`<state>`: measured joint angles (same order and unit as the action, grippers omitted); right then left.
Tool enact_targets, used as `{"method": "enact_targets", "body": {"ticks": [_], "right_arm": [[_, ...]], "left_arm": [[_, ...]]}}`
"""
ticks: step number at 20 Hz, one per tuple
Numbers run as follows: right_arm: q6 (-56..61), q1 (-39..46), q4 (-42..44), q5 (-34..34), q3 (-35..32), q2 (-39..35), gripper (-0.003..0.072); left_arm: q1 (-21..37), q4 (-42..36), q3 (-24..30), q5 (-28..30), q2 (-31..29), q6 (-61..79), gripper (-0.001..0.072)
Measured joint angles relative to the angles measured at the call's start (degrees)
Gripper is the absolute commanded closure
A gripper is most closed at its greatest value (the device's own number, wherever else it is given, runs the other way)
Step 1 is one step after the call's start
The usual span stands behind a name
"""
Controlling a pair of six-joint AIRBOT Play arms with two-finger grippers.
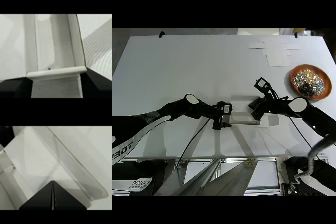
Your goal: Fold the box and place the chain.
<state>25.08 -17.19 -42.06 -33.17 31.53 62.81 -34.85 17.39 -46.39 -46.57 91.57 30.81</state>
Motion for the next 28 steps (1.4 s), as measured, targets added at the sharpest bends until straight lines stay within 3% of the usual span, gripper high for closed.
{"method": "enact_targets", "body": {"ticks": [8,13,16,19,20,21,22,26,28], "right_arm": [[-0.11,0.04,-1.51,-1.07,0.44,1.53,0.0667],[-0.11,0.72,-3.28,-6.27,1.44,-5.68,0.0668],[-0.13,1.20,-9.53,-11.10,1.62,-10.78,0.0667],[-0.17,1.40,-21.20,-16.68,1.62,-13.25,0.0667],[-0.17,1.44,-25.31,-18.05,1.55,-13.64,0.0634],[-0.13,1.51,-28.79,-19.30,1.46,-13.90,0.0446],[-0.15,1.51,-31.43,-19.87,1.22,-14.14,0.0388],[-7.80,1.55,-34.23,-18.08,-1.79,-14.12,0.0405],[-15.63,1.53,-31.15,-16.35,-3.69,-13.42,0.0530]], "left_arm": [[0.00,0.20,-0.02,-0.24,0.00,0.22,0.0621],[0.00,0.37,-0.04,-0.42,0.00,0.28,0.0621],[0.00,0.31,-0.04,-0.42,0.00,0.26,0.0621],[0.00,0.26,-0.04,-0.42,0.00,0.26,0.0621],[0.00,0.26,-0.04,-0.42,0.00,0.26,0.0621],[0.00,0.24,-0.04,-0.42,0.00,0.24,0.0621],[0.00,0.24,-0.04,-0.42,0.00,0.24,0.0621],[0.00,0.24,-0.04,-0.42,0.00,0.22,0.0621],[0.00,0.24,-0.04,-0.42,0.00,0.22,0.0621]]}}
